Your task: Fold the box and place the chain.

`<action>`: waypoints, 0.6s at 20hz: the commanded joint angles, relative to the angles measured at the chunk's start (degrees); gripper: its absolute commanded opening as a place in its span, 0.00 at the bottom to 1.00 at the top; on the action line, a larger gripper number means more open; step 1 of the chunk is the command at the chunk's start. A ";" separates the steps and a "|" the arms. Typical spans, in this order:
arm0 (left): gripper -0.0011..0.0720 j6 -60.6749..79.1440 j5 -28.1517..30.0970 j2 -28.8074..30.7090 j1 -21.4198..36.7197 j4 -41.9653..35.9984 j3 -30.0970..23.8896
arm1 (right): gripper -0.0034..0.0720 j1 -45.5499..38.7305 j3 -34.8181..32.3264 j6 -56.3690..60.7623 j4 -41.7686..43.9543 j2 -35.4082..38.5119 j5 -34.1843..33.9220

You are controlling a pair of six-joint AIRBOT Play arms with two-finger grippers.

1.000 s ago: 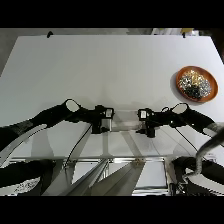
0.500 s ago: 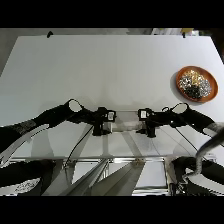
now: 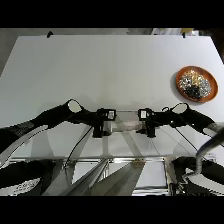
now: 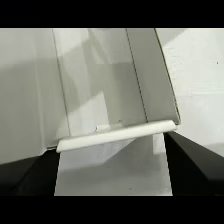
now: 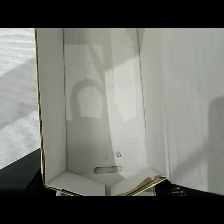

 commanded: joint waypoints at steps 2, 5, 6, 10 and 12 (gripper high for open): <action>0.97 -4.59 3.10 0.17 -0.24 -0.70 -0.22 | 0.59 -0.02 -0.02 -0.02 0.00 0.04 0.00; 0.97 -2.08 7.19 0.92 -0.70 -1.05 -4.09 | 0.59 -0.02 -0.02 -0.02 0.00 0.04 0.00; 0.97 0.68 7.41 1.70 -0.90 -2.60 -5.64 | 0.59 -0.02 -0.02 -0.02 0.00 0.04 0.00; 0.97 8.48 8.07 3.74 -0.87 -10.03 -7.89 | 0.59 -0.02 -0.02 -0.02 0.00 0.04 0.00; 0.97 11.50 8.11 3.58 -0.87 -13.57 -7.91 | 0.59 -0.02 -0.02 -0.02 0.00 0.04 0.00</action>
